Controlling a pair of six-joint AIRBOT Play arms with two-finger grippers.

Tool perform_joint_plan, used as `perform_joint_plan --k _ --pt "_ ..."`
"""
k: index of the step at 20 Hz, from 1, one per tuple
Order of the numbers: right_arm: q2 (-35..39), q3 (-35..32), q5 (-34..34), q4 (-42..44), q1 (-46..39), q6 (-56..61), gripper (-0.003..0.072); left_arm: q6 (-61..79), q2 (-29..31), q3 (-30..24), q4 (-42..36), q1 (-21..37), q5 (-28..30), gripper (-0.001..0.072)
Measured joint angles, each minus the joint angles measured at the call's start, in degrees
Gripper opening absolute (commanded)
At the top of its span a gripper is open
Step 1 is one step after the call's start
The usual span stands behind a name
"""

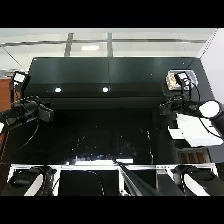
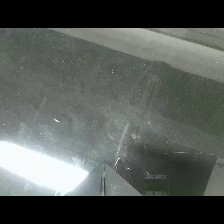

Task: Fold the box and place the chain.

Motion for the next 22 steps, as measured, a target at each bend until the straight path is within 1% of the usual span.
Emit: perform_joint_plan --k 11,13,17,18,19,20,21,22 --pt "0.00 0.00 -0.26 0.02 0.00 0.00 0.0015 0.00 0.00 0.00 0.00 0.00 0.00 0.0025" --pt "0.00 0.00 -2.93 0.26 0.07 0.00 0.0014 0.00 0.00 0.00 0.00 0.00 0.00 0.0025" --pt "0.00 0.00 -14.93 2.89 0.11 0.15 0.0015 0.00 0.00 0.00 0.00 0.00 0.00 0.0025" --pt "-0.02 0.00 -18.43 3.76 0.11 0.28 0.0066 0.00 0.00 0.00 0.00 0.00 0.00 0.0025" --pt "-0.15 0.00 -22.25 4.39 -0.07 0.33 0.0560 0.00 0.00 0.00 -0.02 0.00 0.02 0.0025" --pt "-0.46 0.00 -25.33 4.87 -0.55 0.35 0.0720 0.00 0.00 0.00 0.00 0.00 0.02 0.0025" --pt "-0.94 0.02 -28.00 5.25 -1.66 0.33 0.0720 0.02 0.02 0.00 -0.02 0.00 0.13 0.0025" --pt "-1.42 0.09 -29.11 5.33 -3.34 0.28 0.0720 0.00 0.00 0.00 -0.13 0.00 0.44 0.0025"
